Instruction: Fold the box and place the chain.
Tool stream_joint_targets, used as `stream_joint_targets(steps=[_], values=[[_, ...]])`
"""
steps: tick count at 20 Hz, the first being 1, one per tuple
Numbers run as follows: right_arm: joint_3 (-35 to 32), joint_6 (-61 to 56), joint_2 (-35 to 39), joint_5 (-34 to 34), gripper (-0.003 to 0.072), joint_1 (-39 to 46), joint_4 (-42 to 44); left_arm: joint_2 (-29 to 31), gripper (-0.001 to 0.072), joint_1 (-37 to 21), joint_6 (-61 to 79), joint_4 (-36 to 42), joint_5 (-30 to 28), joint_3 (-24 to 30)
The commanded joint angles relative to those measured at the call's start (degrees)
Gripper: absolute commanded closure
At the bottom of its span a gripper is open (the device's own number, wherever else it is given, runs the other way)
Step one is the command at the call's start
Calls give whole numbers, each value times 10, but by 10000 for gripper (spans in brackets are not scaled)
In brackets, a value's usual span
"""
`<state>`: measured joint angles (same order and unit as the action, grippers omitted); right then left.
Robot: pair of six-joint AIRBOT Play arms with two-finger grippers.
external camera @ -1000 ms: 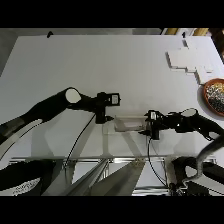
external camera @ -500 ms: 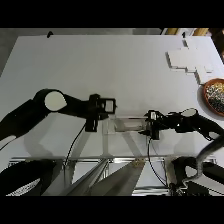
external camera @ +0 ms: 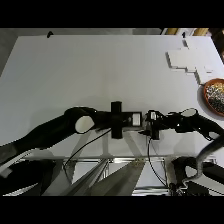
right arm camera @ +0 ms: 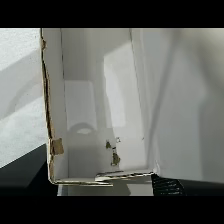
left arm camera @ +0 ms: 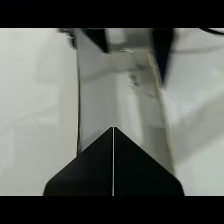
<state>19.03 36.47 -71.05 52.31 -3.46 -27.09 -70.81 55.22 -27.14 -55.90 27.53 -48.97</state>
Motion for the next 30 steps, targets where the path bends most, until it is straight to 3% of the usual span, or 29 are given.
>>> stream_joint_targets(steps=[1,5,9,18,22,26,30], values=[[0,0,0,0,279,0,0,-61,702,4,-85,6,-162,0],[0,0,0,0,279,0,0,-109,703,4,-94,45,-236,0],[0,0,0,0,279,0,0,-139,705,4,-94,66,-211,0],[0,0,0,0,279,0,0,-143,705,3,-96,75,-160,0],[0,0,0,0,279,0,0,-100,709,-29,-96,73,-52,-7],[0,0,0,0,279,0,0,-52,709,-129,-106,71,164,-51],[0,0,0,0,279,0,0,-38,709,-162,-104,13,289,-56]])
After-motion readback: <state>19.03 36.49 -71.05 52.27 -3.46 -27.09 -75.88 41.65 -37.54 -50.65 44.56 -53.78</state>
